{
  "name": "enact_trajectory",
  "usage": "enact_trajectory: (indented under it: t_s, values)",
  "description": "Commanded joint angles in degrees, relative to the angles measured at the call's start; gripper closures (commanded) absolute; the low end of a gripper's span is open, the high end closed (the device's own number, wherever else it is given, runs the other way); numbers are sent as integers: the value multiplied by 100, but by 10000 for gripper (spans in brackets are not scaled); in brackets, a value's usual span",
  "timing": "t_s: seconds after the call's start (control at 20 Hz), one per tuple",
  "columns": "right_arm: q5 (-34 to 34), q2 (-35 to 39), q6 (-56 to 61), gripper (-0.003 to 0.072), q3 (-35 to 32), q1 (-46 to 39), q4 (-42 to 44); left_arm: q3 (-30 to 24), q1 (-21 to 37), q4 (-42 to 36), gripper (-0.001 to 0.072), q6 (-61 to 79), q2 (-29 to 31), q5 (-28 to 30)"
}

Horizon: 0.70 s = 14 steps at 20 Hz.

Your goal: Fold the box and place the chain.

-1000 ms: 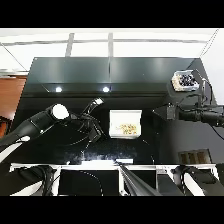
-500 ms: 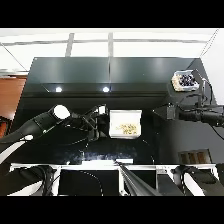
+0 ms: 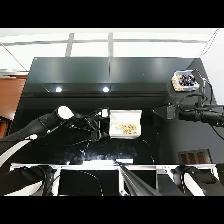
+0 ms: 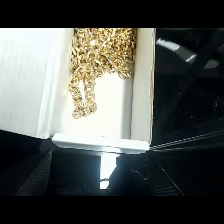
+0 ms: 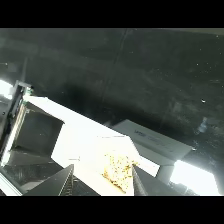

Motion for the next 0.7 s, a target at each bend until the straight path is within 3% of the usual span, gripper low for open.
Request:
enact_trajectory:
  t_s: [0.0, 0.55, 0.6, 0.65]
  values:
    - [0, 4, -13, 257, -2, 4, 0, 4, -17, -319, 2, 142, -157, -11]
    - [-24, 4, -31, 257, -2, 4, -31, 11, -98, -579, 21, 579, -328, 9]
    - [-26, 4, -63, 257, -2, 2, -68, 13, -96, -584, 39, 614, -350, 11]
    - [-55, 4, -146, 257, -2, 4, -181, 24, -96, -577, 185, 632, -352, 33]
